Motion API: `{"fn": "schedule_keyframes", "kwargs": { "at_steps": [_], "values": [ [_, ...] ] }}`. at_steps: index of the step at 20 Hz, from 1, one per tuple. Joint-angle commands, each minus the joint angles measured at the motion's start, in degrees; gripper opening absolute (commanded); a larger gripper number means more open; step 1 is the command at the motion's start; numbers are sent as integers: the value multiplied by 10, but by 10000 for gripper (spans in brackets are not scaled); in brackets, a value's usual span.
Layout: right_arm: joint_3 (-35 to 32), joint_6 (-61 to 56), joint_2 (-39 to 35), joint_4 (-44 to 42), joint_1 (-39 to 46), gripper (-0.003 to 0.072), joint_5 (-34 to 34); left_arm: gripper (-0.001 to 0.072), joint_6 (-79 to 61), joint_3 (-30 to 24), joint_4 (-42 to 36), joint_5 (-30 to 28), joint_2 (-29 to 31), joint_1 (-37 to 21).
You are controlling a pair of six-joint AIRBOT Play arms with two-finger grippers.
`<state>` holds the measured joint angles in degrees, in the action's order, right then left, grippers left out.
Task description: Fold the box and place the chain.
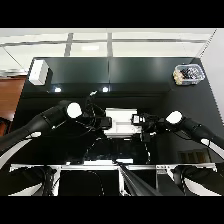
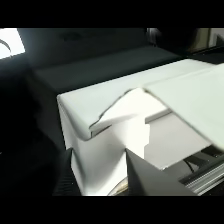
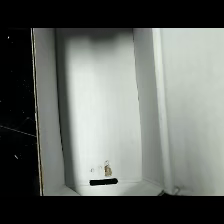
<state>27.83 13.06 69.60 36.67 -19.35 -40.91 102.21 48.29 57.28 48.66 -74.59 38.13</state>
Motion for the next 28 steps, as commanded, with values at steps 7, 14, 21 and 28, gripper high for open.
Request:
{"fn": "schedule_keyframes", "kwargs": {
  "at_steps": [7,14,21,28],
  "values": [
    [0,0,0,0,0,239,0,332,114,40,129,49,-20,26],
    [0,0,0,0,0,239,0,333,207,120,197,111,-84,68],
    [0,0,0,0,0,238,0,332,364,169,300,156,-123,131],
    [0,0,0,0,0,239,0,333,377,184,301,178,-144,137]
  ]
}}
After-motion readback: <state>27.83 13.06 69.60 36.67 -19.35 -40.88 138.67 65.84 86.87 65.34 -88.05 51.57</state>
